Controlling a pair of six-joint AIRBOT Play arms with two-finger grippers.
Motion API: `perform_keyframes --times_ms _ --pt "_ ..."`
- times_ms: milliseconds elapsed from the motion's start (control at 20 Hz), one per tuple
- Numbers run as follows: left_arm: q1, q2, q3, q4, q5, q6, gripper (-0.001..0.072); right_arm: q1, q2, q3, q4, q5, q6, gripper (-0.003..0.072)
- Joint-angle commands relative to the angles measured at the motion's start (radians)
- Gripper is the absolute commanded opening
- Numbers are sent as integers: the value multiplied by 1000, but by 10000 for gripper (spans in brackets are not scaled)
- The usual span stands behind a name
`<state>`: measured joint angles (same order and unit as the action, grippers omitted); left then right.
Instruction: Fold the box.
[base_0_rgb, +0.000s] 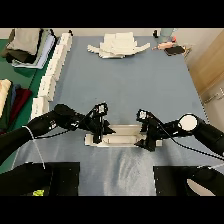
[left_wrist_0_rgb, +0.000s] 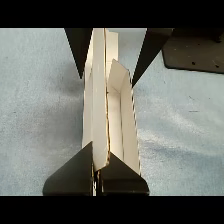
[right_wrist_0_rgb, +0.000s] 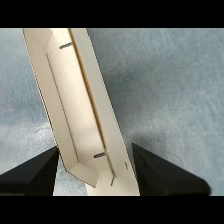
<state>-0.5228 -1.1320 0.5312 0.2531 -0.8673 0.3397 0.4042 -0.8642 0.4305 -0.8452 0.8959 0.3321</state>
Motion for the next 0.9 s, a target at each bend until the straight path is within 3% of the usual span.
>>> perform_keyframes --times_ms 0,200,400,850 --pt "0 1 1 0 0 1 17 -2 -22 -1 22 -9 -103 719" --pt "1 1 1 0 0 1 17 -35 -78 -1 141 9 -368 719" --pt "1 1 1 0 0 0 17 -112 -146 0 225 128 -541 719" --pt "0 0 1 0 0 1 17 -112 -146 -1 153 142 -531 709"
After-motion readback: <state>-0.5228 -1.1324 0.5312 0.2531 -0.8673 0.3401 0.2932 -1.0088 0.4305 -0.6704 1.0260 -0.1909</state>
